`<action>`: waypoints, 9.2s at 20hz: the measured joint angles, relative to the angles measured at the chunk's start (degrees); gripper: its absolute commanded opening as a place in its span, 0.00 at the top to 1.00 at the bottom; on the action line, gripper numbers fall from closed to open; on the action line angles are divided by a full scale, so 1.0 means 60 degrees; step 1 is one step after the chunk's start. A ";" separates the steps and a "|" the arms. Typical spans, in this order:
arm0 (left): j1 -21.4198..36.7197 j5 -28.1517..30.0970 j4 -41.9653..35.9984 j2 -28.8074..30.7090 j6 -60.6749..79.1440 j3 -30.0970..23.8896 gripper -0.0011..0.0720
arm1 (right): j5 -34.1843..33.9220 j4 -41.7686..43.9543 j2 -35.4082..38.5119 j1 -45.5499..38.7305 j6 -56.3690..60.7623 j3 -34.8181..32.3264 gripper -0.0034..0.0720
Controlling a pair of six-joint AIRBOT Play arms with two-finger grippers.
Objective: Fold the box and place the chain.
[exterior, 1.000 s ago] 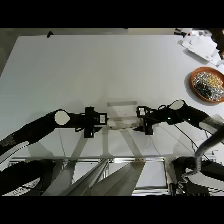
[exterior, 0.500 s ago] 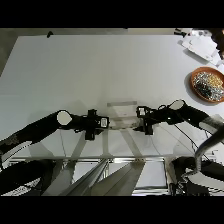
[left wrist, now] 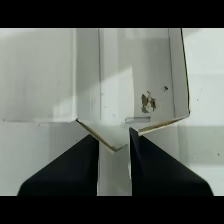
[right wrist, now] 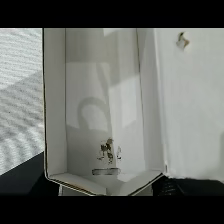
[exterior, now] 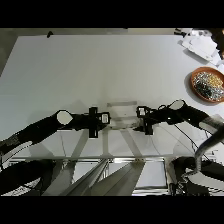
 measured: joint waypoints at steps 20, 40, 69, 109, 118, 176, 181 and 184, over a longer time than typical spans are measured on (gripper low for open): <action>-0.0546 0.0288 -0.1432 -0.0466 0.1246 0.0007 0.72 | 0.0004 0.0000 0.0004 -0.0007 0.0004 0.0004 0.42; -0.1180 0.1133 -0.2918 -0.0925 0.2364 0.0135 0.42 | 0.0004 0.0004 0.0004 -0.0007 0.0011 0.0004 0.42; 0.1585 -0.2229 0.5632 0.5362 -1.5657 -0.1581 0.98 | 0.0000 0.0004 0.0004 -0.0007 0.0004 0.0000 0.42; 0.0874 -0.1333 0.1592 0.0954 -1.4426 -0.0630 0.97 | 0.0000 0.0004 0.0000 -0.0007 0.0000 0.0000 0.42; 0.0860 -0.1406 0.1588 0.1435 -1.4214 0.0007 0.67 | 0.0000 0.0000 0.0004 -0.0007 0.0000 0.0000 0.42; -0.1435 -0.4980 0.6280 -0.1902 -2.0819 0.4958 0.29 | 0.0000 0.0000 0.0004 -0.0007 0.0000 0.0000 0.42; -0.1628 -0.4947 0.6477 -0.1949 -2.1307 0.5158 0.36 | 0.0000 0.0000 0.0004 -0.0007 0.0000 0.0000 0.42; -0.1800 -0.4951 0.6757 -0.1989 -2.1609 0.5198 0.36 | 0.0000 0.0000 0.0004 -0.0007 0.0000 0.0000 0.42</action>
